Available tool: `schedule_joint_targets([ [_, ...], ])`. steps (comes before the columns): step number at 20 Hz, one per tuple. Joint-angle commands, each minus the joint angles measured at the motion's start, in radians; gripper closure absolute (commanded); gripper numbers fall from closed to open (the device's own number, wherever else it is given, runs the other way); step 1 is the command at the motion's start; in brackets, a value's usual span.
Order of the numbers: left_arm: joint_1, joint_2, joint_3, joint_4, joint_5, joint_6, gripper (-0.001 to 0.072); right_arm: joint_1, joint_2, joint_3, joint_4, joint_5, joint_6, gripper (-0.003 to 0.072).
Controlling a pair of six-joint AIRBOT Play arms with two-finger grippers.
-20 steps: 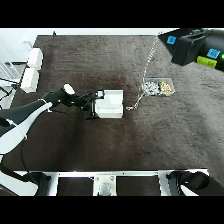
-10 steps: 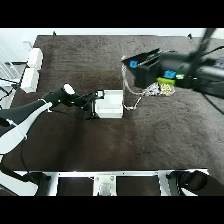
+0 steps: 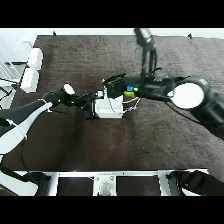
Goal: Fold the box and place the chain.
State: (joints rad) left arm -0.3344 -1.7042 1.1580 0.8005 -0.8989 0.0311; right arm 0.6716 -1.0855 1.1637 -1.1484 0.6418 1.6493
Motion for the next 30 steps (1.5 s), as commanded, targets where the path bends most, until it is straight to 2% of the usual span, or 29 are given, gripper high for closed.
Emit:
schedule_joint_targets([
  [1,0.001,0.000,0.000,0.000,0.000,0.000,0.0180,0.002,-0.059,-0.094,0.082,-0.119,-0.001,0.0684],
  [6,0.001,0.000,0.001,0.000,0.001,0.000,0.0180,0.035,-0.195,-0.175,0.101,-0.260,-0.012,0.0685],
  [10,0.001,0.000,0.000,0.000,0.000,0.000,0.0180,0.037,-0.287,-0.192,0.101,-0.257,-0.012,0.0685],
  [17,0.001,0.000,0.000,0.000,0.000,0.000,0.0180,0.029,-0.297,-0.206,0.047,-0.257,-0.011,0.0680],
  [18,0.001,0.000,0.000,0.000,0.000,0.000,0.0180,0.022,-0.296,-0.206,0.047,-0.256,-0.011,0.0590],
  [19,0.001,0.000,0.000,0.000,0.000,0.000,0.0180,0.012,-0.293,-0.206,0.047,-0.256,-0.011,0.0413],
  [20,0.001,0.000,0.000,0.000,0.001,0.000,0.0180,0.002,-0.284,-0.206,0.045,-0.256,-0.012,0.0321],
  [23,0.001,0.000,0.000,0.000,0.000,0.000,0.0180,-0.034,-0.222,-0.206,0.000,-0.246,-0.012,0.0318],
  [27,0.001,0.000,0.000,0.000,0.000,0.000,0.0180,-0.152,-0.120,-0.211,-0.106,-0.078,-0.007,0.0317],
  [29,0.001,0.000,0.000,0.000,0.000,0.000,0.0180,-0.247,-0.106,-0.239,-0.109,-0.035,0.007,0.0307],
  [30,0.001,0.000,0.000,0.000,0.000,0.000,0.0180,-0.296,-0.107,-0.260,-0.109,-0.021,0.048,0.0274],
])
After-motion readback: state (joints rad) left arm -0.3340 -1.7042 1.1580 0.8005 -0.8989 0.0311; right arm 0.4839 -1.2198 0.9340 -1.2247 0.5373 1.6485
